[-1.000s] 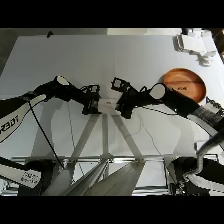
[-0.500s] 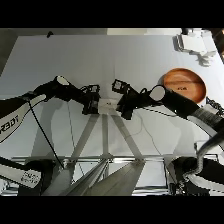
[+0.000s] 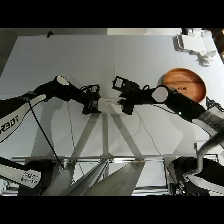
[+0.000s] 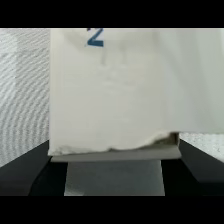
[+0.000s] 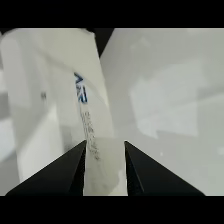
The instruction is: Fold the box and place the chain.
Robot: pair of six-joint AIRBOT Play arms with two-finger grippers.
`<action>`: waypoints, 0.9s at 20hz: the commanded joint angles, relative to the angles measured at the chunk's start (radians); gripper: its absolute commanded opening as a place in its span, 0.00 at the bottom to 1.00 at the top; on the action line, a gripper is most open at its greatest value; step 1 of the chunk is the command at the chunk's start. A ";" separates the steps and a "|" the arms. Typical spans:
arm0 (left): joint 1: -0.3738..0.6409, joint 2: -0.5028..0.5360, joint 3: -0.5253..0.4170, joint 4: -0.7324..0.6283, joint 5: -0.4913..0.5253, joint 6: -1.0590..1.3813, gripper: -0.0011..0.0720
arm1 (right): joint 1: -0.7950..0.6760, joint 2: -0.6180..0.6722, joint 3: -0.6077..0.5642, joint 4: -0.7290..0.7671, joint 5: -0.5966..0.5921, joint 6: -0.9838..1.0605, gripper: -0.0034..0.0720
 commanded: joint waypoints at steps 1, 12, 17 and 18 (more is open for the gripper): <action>0.000 0.000 0.000 0.000 -0.003 -0.003 0.21 | 0.002 0.007 0.000 -0.020 -0.017 0.003 0.36; 0.000 0.000 0.000 0.000 -0.003 -0.003 0.21 | 0.075 0.047 -0.004 0.017 0.030 -0.078 0.63; 0.000 0.000 0.000 0.000 -0.003 -0.003 0.21 | 0.075 -0.010 -0.023 0.013 -0.004 -0.094 0.66; 0.000 0.000 0.000 0.000 -0.003 -0.003 0.21 | 0.075 -0.026 -0.023 0.002 -0.026 -0.094 0.66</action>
